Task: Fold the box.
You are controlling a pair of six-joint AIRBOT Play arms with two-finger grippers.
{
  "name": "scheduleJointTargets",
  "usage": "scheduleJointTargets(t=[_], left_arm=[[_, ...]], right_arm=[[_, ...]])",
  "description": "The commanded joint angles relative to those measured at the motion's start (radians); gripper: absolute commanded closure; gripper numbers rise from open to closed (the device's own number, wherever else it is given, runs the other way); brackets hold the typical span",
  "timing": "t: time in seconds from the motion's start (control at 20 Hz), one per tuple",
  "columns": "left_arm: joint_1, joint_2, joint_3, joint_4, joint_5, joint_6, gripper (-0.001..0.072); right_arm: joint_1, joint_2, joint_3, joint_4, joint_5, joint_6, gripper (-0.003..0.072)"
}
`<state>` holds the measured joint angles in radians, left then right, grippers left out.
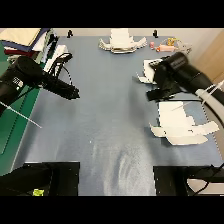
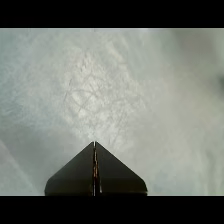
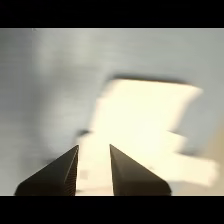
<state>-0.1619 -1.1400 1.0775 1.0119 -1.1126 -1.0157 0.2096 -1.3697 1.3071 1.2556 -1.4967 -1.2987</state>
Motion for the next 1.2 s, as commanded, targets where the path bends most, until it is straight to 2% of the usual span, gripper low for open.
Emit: scheduleJointTargets(t=[0.0,0.1,0.3,0.4,0.45,0.5,0.55,0.8,1.15], left_arm=[[-0.001,-0.001,0.0,-0.033,0.075,0.002,0.0695],[-0.001,-0.001,0.0,-0.045,0.085,0.002,0.0695],[-0.001,-0.001,0.0,-0.076,0.082,0.002,0.0695],[-0.001,-0.001,0.0,-0.093,0.074,0.002,0.0692],[-0.001,-0.001,0.0,-0.108,0.07,0.002,0.0649],[-0.001,-0.001,0.0,-0.131,0.069,-0.001,0.0337],[-0.001,-0.001,0.0,-0.153,0.071,-0.014,0.0161],[-0.001,-0.001,0.0,-0.212,0.044,-0.034,0.0164],[-0.001,-0.001,0.0,-0.242,0.008,-0.051,0.0164]], right_arm=[[-0.238,0.011,0.057,-0.211,-0.206,-0.025,0.0372],[-0.42,0.011,0.034,-0.139,-0.187,-0.044,0.0251],[-0.726,0.006,-0.02,-0.016,-0.103,-0.139,0.0238],[-0.857,-0.021,-0.022,0.068,-0.105,-0.234,0.0238],[-0.912,-0.04,-0.022,0.101,-0.118,-0.275,0.0237],[-0.965,-0.061,-0.022,0.141,-0.129,-0.306,0.0237],[-1.008,-0.082,-0.022,0.194,-0.123,-0.322,0.0238],[-1.141,-0.212,-0.022,0.472,-0.133,-0.487,0.0238],[-1.148,-0.295,-0.02,0.563,-0.162,-0.597,0.0248]])
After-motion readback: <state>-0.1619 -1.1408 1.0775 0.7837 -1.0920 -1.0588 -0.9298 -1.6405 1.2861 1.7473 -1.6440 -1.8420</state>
